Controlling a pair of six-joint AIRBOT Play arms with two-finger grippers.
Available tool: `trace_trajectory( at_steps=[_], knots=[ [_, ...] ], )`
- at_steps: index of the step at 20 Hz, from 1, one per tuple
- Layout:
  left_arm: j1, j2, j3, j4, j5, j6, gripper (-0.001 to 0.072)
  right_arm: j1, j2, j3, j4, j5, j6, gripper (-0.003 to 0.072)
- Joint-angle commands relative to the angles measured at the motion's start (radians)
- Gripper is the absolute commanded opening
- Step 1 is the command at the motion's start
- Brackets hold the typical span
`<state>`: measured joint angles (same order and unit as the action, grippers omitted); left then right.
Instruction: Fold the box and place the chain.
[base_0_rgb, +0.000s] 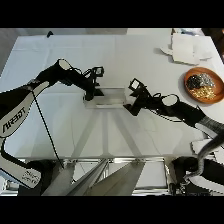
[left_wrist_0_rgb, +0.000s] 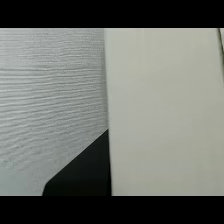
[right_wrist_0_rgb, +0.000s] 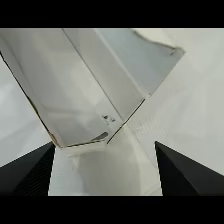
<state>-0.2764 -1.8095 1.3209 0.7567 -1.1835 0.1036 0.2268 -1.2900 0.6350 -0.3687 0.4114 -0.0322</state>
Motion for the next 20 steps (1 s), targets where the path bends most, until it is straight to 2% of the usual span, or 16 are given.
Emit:
trace_trajectory(
  at_steps=[1, 5, 8, 11, 20],
  knots=[
    [0.000, -0.001, 0.000, 0.000, -0.002, 0.001, 0.0014, -0.017, -0.011, 0.030, -0.001, 0.020, 0.005, 0.0690],
    [0.000, -0.001, 0.000, 0.000, -0.002, 0.001, 0.0014, -0.017, -0.067, 0.062, -0.027, 0.066, 0.006, 0.0690],
    [0.000, -0.001, 0.000, 0.000, -0.002, 0.001, 0.0014, -0.024, -0.115, 0.125, -0.146, 0.163, 0.075, 0.0690],
    [0.000, -0.001, 0.000, 0.000, -0.002, 0.001, 0.0014, -0.058, -0.129, 0.170, -0.292, 0.206, 0.189, 0.0690],
    [0.000, -0.001, 0.000, 0.000, -0.002, 0.001, 0.0014, -0.099, -0.144, 0.213, -0.282, 0.242, 0.181, 0.0690]
  ],
)
